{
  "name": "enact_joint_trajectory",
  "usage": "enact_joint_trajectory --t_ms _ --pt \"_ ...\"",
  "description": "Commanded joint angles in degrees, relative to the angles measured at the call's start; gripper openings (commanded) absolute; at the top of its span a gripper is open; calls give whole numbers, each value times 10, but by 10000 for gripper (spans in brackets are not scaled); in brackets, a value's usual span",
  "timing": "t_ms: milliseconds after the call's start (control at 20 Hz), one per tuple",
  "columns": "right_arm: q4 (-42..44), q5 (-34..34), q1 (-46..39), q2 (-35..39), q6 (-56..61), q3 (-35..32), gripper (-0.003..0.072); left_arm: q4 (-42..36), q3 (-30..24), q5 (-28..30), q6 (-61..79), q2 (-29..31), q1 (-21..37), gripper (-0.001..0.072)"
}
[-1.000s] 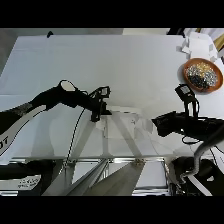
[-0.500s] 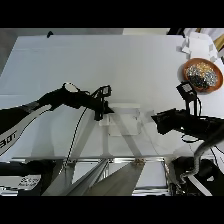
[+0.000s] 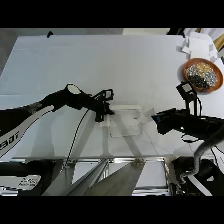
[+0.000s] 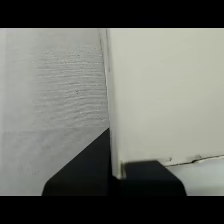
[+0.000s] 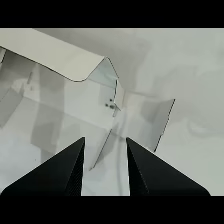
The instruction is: Fold the box and place the chain.
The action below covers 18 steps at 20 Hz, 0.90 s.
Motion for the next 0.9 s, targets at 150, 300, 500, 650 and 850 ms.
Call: enact_joint_trajectory --t_ms 150,300,500,650,850 --pt "0 0 0 0 0 0 302 6 0 9 31 0 -5 4" --pt "0 0 0 0 0 0 302 7 0 9 42 0 -4 1" --pt "0 0 0 0 0 0 302 31 15 7 17 0 1 -1" --pt "0 -2 0 0 0 0 302 54 47 -12 6 0 1 -1" --pt "0 -4 0 0 0 0 302 58 52 -26 6 -15 1 -1"
